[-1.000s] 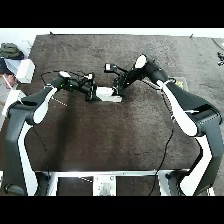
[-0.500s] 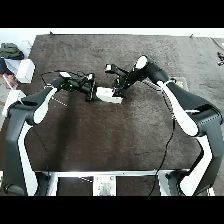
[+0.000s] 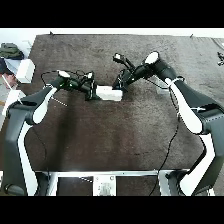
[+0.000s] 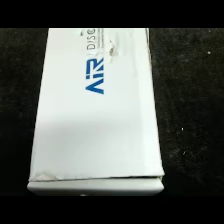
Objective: Fold the box and place the chain.
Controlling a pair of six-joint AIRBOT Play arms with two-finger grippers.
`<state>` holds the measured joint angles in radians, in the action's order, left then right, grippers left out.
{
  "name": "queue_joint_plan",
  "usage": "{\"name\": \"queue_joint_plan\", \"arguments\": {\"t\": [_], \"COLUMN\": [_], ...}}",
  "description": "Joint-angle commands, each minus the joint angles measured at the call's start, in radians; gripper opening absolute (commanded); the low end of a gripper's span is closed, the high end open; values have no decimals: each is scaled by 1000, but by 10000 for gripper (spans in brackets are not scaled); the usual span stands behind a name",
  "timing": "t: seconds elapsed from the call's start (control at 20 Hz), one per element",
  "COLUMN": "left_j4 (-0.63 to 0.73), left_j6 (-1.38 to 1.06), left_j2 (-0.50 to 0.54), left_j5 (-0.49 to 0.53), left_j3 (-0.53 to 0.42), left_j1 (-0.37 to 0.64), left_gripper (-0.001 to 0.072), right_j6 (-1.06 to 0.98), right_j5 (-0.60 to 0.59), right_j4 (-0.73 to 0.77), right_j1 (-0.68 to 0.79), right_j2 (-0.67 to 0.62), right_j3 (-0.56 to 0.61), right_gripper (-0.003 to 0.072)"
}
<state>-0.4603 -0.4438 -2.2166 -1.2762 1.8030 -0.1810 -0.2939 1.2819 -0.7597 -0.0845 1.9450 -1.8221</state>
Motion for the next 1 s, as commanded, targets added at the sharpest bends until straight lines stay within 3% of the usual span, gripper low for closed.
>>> {"name": "queue_joint_plan", "arguments": {"t": [0.0,0.55,0.8,0.95], "left_j4": [-3,-2,-3,-3], "left_j6": [-2,-2,-2,-2], "left_j2": [0,0,0,0], "left_j5": [-5,-5,-5,-5], "left_j3": [0,0,0,0], "left_j1": [0,0,0,0], "left_gripper": [273,273,272,272], "right_j6": [-48,-116,-119,-126], "right_j5": [-6,-167,-192,-192], "right_j4": [24,-23,-7,60], "right_j1": [9,10,10,10], "right_j2": [0,0,-18,-106], "right_j3": [1,217,208,208], "right_gripper": [-16,-17,-17,-18]}}
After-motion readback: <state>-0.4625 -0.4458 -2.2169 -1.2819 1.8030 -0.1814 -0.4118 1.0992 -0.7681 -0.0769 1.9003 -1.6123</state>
